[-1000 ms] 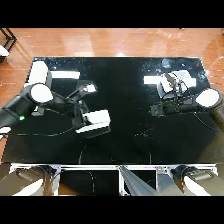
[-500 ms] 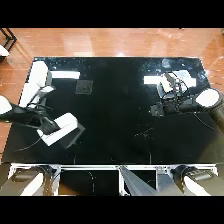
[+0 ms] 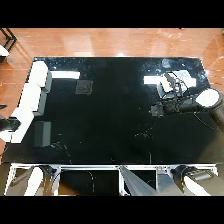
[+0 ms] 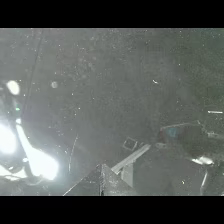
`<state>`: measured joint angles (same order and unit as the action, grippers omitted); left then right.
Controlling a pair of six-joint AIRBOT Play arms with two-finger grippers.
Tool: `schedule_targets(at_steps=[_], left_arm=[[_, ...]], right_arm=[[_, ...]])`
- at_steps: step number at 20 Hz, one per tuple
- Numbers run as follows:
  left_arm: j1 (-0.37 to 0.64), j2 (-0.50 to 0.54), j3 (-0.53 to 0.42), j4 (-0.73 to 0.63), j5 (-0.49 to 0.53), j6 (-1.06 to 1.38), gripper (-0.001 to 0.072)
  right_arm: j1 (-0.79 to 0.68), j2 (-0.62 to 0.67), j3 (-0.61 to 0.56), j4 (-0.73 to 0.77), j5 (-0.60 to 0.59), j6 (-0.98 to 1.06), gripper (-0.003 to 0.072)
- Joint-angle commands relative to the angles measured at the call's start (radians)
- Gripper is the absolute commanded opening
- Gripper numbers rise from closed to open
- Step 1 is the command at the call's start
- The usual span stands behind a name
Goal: Fold the box and place the chain.
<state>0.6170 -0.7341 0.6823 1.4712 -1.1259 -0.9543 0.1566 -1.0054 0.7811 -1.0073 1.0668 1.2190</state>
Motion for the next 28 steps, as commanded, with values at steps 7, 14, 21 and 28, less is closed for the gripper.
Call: schedule_targets(at_steps=[7,14,21,28], left_arm=[[0.171,-0.263,0.001,-0.237,0.113,0.266,0.0638],[0.169,-0.21,0.18,-0.338,0.112,0.048,0.0637],[-0.086,-0.109,0.46,-0.612,-0.048,-0.097,0.0014],[-0.766,0.251,-0.007,-0.056,0.124,-0.662,0.0014]], right_arm=[[0.0,0.001,0.0,0.004,-0.013,0.0,0.0019],[0.0,0.001,0.068,0.006,-0.074,0.0,0.0019],[-0.126,0.089,0.419,-0.24,0.109,0.115,0.0017],[-0.122,0.431,-0.074,-0.509,-0.095,0.447,0.0018]])
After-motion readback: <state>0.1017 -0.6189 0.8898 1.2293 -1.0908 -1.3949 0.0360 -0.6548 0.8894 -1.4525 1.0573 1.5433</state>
